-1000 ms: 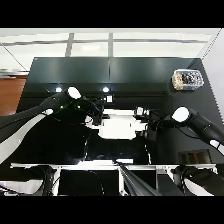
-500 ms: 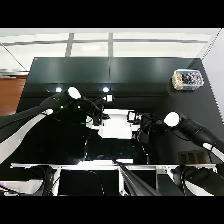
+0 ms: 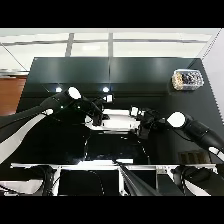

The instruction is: Fold the box and place the chain.

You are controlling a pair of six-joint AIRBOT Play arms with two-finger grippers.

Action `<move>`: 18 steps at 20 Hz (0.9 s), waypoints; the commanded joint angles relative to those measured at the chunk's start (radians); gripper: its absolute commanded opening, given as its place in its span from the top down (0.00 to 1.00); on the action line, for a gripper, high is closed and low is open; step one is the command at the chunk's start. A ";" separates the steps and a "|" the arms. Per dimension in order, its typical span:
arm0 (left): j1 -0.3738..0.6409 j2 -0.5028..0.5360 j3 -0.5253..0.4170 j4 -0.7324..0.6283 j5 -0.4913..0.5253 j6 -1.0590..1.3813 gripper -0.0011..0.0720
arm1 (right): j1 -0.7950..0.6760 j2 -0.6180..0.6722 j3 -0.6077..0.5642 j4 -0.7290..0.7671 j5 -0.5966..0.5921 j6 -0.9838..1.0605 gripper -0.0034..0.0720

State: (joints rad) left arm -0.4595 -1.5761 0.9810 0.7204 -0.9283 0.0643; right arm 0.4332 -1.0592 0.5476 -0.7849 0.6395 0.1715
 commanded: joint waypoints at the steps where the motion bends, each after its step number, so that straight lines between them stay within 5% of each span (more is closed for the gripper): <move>1: 0.000 0.000 0.000 -0.003 0.000 0.003 0.95 | -0.012 0.025 0.001 -0.064 -0.074 -0.028 0.03; 18: 0.000 0.000 0.000 -0.033 0.003 0.003 0.95 | -0.022 -0.003 0.006 0.139 -0.023 -0.173 0.03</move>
State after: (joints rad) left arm -0.4595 -1.5764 0.9810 0.6888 -0.9272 0.0673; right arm 0.4118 -1.0515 0.5526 -0.6746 0.6064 0.0128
